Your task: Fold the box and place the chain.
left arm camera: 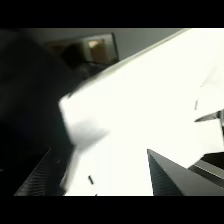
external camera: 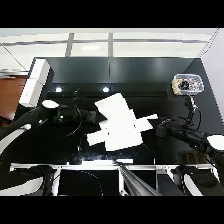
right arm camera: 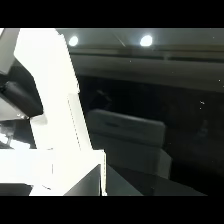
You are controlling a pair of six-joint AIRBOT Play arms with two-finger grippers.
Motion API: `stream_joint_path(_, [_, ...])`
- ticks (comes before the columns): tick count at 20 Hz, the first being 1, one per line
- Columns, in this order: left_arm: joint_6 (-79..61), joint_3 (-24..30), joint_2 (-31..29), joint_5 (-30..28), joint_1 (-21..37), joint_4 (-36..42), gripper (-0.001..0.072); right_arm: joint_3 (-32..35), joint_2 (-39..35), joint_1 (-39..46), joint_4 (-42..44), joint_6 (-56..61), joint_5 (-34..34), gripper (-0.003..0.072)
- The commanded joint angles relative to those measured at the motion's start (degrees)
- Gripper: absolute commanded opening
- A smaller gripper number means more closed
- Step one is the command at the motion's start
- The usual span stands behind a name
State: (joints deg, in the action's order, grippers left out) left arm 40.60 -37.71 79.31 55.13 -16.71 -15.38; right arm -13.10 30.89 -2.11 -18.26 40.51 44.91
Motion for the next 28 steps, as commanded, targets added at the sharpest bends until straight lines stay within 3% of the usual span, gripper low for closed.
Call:
stream_joint_path(1, [-6.64, -5.77, 7.39, 9.44, -0.39, 1.03, 0.0698, 0.04, -0.07, -0.11, 0.04, 0.46, -0.07, 0.0013])
stream_joint_path(5, [-16.28, -7.67, 11.23, 16.76, -0.33, 0.63, 0.0656, 0.04, -0.07, -0.11, 0.04, 1.07, -0.09, 0.0013])
stream_joint_path(7, [-20.11, -7.67, 11.37, 18.86, -0.33, 0.42, 0.0539, 0.04, -0.07, -0.11, 0.04, 1.09, -0.04, 0.0013])
stream_joint_path(10, [-23.74, -7.74, 11.37, 18.99, -0.33, -0.31, 0.0218, 0.04, -0.07, -0.11, -0.02, 1.09, -0.07, 0.0013])
stream_joint_path(11, [-24.39, -7.74, 11.37, 18.93, -0.35, -0.9, 0.0143, 0.04, -0.07, -0.11, -0.44, 1.09, -0.07, 0.0013])
stream_joint_path(12, [-24.96, -7.76, 11.37, 18.95, -0.35, -1.62, 0.0131, 0.04, -0.07, -0.11, -1.2, 1.18, -0.04, 0.0013])
stream_joint_path(13, [-25.38, -8.04, 11.37, 18.93, -0.33, -2.97, 0.0033, 0.04, -0.07, -0.11, -2.27, 2.16, 0.0, 0.0013])
stream_joint_path(14, [-25.44, -8.41, 11.37, 18.93, -0.33, -4.28, 0.0031, 0.02, -0.07, -0.09, -3.96, 4.22, 0.04, 0.0016])
stream_joint_path(15, [-25.44, -8.9, 11.37, 18.86, -0.33, -5.22, 0.003, 0.02, -0.07, -0.09, -6.08, 6.56, 0.07, 0.018])
stream_joint_path(16, [-25.44, -9.4, 11.34, 18.82, -0.33, -5.57, 0.0029, -0.07, -0.09, -0.04, -9.05, 10.03, 0.07, 0.061])
stream_joint_path(17, [-25.46, -10.03, 11.28, 18.82, -0.33, -5.66, 0.0028, -0.68, -0.09, -0.04, -13.18, 12.66, 0.74, 0.0715])
stream_joint_path(20, [-24.9, -11.26, 9.49, 17.07, -0.46, -8.7, 0.0024, -5.2, -0.09, -0.04, -29.92, 13.07, 5.14, 0.0715])
stream_joint_path(23, [-22.75, -10.69, 3.15, 13.4, -4.15, -19.47, 0.0023, -9.16, -0.09, -0.07, -41.35, 10.84, 7.61, 0.0715])
stream_joint_path(25, [-24.96, -7.87, -3.26, 6.64, -7.41, -21.59, 0.0023, -9.49, -0.07, -0.07, -42.23, 4.48, 7.85, 0.0714])
stream_joint_path(28, [-41.55, 0.02, -10.93, -7.8, -11.21, -16.2, 0.0028, -9.49, -0.07, -1.07, -41.66, -5.35, 7.87, 0.0714])
